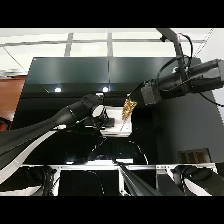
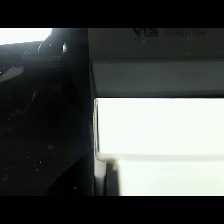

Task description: Fold the box and place the chain.

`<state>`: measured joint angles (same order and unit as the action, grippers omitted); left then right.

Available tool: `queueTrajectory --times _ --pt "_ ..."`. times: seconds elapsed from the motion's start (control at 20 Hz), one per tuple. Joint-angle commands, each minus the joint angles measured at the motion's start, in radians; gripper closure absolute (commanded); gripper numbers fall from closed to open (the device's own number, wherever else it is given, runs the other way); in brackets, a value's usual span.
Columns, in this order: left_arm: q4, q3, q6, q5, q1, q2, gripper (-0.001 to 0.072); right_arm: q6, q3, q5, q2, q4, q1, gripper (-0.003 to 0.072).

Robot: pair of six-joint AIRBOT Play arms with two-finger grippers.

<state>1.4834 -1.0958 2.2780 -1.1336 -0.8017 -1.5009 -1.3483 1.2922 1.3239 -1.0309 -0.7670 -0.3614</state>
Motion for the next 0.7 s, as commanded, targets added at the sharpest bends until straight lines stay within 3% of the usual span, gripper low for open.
queueTrajectory --times 0.0,0.35,0.65 --pt "0.000 -0.001 0.000 0.000 0.000 0.000 0.0684 -0.002 -0.003 0.011 -0.012 -0.030 -0.005 0.0680" --pt "0.000 -0.001 0.000 0.006 0.000 0.000 0.0684 -0.035 -0.208 -0.114 -0.023 -0.042 -0.062 0.0675" --pt "0.000 -0.001 0.000 0.005 0.000 0.000 0.0684 -0.051 -0.235 -0.161 -0.035 -0.032 -0.075 0.0675"
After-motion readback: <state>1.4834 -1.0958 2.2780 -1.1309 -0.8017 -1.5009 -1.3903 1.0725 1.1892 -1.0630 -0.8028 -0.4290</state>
